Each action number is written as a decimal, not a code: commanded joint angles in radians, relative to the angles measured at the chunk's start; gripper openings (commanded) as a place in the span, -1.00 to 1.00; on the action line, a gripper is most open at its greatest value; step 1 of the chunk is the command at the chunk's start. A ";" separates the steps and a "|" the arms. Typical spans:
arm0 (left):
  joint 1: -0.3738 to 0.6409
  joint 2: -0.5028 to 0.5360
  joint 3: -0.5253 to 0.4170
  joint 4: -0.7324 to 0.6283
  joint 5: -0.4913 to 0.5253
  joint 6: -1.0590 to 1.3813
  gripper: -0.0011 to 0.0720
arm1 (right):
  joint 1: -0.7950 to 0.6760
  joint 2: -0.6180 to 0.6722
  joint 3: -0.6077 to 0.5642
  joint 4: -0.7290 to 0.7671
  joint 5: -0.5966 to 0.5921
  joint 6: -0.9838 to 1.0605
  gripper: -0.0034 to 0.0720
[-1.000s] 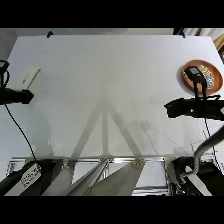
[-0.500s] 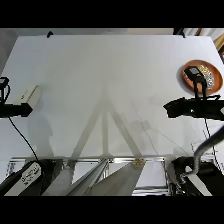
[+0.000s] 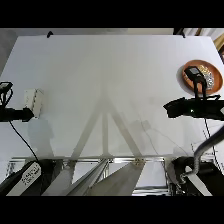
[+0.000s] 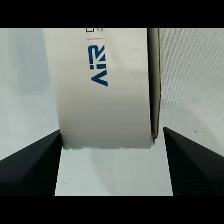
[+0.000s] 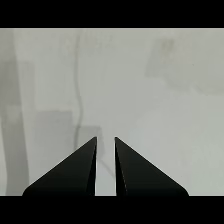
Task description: Fold the box and place the chain.
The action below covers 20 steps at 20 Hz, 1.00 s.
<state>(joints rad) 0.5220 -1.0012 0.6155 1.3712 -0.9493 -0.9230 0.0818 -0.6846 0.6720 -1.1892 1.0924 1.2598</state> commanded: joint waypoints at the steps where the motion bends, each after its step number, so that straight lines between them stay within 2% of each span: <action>1: -0.001 0.075 0.000 0.021 0.055 0.003 0.95 | -0.001 0.001 0.001 0.000 -0.001 -0.001 -0.55; 4: -0.007 0.164 0.000 0.014 0.098 0.003 0.95 | -0.001 0.001 0.001 0.000 -0.001 -0.001 -0.55; 7: -0.061 0.221 0.000 0.014 0.121 0.027 0.95 | -0.001 0.001 0.001 0.000 -0.001 -0.001 -0.55; 16: -0.333 0.225 0.000 0.008 0.050 0.040 0.94 | -0.001 0.001 0.001 0.000 -0.001 -0.001 -0.55; 20: -0.388 0.225 0.000 -0.034 0.051 0.040 0.93 | -0.001 0.001 0.001 0.000 -0.001 -0.001 -0.55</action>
<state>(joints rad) 0.1791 -0.7773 0.6155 1.3628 -0.8902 -0.8825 0.0814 -0.6846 0.6720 -1.1892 1.0908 1.2583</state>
